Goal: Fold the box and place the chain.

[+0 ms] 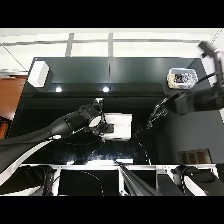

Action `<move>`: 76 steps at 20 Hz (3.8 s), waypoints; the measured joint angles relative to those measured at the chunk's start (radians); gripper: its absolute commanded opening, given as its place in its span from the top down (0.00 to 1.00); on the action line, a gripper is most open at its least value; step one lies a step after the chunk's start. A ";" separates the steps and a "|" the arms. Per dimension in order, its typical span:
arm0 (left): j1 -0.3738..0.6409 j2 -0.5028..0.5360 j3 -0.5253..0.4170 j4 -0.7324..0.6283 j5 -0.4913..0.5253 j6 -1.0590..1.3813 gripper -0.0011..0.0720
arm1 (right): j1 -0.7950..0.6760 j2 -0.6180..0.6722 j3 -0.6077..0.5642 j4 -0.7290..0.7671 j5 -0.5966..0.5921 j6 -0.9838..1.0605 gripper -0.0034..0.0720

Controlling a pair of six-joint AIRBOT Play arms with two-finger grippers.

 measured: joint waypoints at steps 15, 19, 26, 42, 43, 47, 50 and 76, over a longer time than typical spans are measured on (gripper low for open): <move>0.000 0.000 0.000 0.000 -0.015 0.000 0.95 | 0.364 -0.202 -0.115 0.145 -0.256 -0.004 0.90; 0.000 0.000 0.000 0.000 -0.023 0.000 0.95 | 0.371 -0.239 -0.116 0.080 -0.268 -0.003 0.32; 0.000 0.000 0.000 0.002 -0.025 0.000 0.95 | 0.072 -0.109 -0.161 0.012 -0.136 -0.134 0.32; 0.000 0.000 0.000 0.002 -0.026 0.001 0.95 | 0.107 -0.157 -0.689 0.139 -0.762 -1.092 0.03; 0.000 0.000 0.000 0.001 -0.026 0.001 0.95 | 0.124 -0.179 -0.692 0.165 -0.775 -1.153 0.03; 0.000 0.000 0.000 0.001 -0.026 0.000 0.95 | 0.154 -0.222 -0.696 0.275 -0.826 -1.349 0.03; 0.001 0.000 0.000 0.002 -0.026 0.000 0.95 | 0.161 -0.248 -0.697 0.313 -0.838 -1.421 0.03; 0.001 0.000 0.000 0.004 -0.024 0.000 0.95 | 0.153 -0.066 -0.669 0.311 -0.747 -1.150 0.90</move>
